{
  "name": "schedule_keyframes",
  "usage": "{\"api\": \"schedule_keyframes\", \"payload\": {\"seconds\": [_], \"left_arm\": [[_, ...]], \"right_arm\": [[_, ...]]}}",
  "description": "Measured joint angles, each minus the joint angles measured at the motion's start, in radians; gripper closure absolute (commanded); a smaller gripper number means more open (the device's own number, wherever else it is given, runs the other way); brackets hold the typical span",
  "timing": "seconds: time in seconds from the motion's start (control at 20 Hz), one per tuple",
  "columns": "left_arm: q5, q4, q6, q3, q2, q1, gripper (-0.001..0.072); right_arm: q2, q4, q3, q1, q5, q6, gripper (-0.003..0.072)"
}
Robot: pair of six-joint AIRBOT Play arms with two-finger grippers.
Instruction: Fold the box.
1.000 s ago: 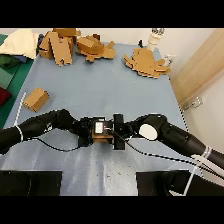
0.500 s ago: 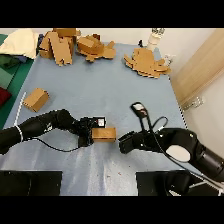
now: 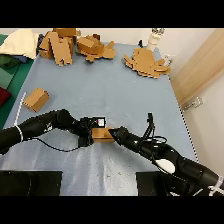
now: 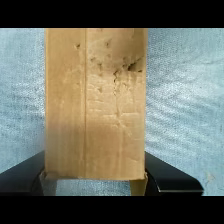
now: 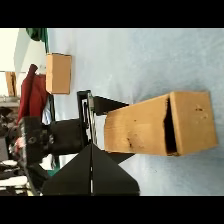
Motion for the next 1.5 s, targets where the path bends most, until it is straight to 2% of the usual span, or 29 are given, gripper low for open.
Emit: {"api": "schedule_keyframes", "payload": {"seconds": [0.35, 0.85, 1.0, 1.2, 1.5], "left_arm": [[0.000, -0.003, 0.000, 0.000, 0.000, 0.000, 0.0193], [0.000, -0.004, 0.000, 0.000, 0.000, 0.000, 0.0193], [0.000, -0.005, 0.000, 0.000, 0.000, 0.000, 0.0193], [0.000, -0.005, 0.000, 0.000, 0.000, 0.000, 0.0193], [0.003, -0.011, -0.092, 0.002, 0.010, 0.000, 0.0193]], "right_arm": [[-0.166, 0.033, -0.017, 0.071, -0.126, 0.063, 0.0680], [-0.233, 0.037, -0.019, 0.080, -0.134, 0.073, 0.0680], [-0.224, 0.035, -0.019, 0.081, -0.125, 0.074, 0.0680], [-0.150, -0.002, -0.019, 0.076, -0.160, 0.059, 0.0680], [-0.033, -0.026, -0.019, -0.042, -0.117, -0.010, 0.0680]]}}
